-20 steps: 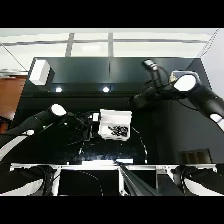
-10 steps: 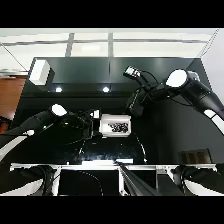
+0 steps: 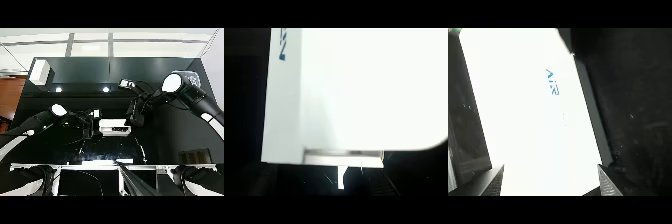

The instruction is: Fold the box and place the chain.

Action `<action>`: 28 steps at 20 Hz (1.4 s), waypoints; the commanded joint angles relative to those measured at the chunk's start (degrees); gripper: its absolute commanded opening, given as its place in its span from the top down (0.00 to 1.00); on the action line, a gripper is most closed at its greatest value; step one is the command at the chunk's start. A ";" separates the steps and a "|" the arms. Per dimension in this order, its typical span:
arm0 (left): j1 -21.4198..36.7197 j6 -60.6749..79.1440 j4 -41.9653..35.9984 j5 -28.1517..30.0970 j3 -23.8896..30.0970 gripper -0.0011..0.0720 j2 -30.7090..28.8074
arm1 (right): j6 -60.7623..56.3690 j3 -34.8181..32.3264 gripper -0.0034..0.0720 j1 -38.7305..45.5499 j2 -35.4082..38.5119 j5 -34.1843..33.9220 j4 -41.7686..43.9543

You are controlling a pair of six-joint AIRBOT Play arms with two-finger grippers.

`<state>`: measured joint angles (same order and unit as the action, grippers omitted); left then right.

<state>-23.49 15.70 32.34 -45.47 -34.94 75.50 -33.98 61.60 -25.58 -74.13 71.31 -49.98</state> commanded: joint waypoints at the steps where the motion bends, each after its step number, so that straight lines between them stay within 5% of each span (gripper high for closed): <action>1: 0.00 0.04 0.02 0.04 -0.02 0.49 0.02 | 1.40 -0.37 0.05 -1.51 -0.09 -1.05 -1.38; 19: 0.00 0.04 0.02 0.04 -0.02 0.49 0.02 | 4.09 -0.50 0.05 -2.73 -2.27 -2.51 -2.58; 24: 0.00 0.04 0.02 0.04 -0.02 0.49 0.02 | 1.75 -0.46 0.05 -2.29 -1.25 4.09 -1.77; 28: 0.00 0.04 0.02 0.04 -0.02 0.49 0.02 | 1.44 -2.03 0.05 -2.75 -1.33 -0.17 -5.01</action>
<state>-23.46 15.73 32.34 -45.41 -34.94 75.50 -31.86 60.29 -28.18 -75.57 72.79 -53.41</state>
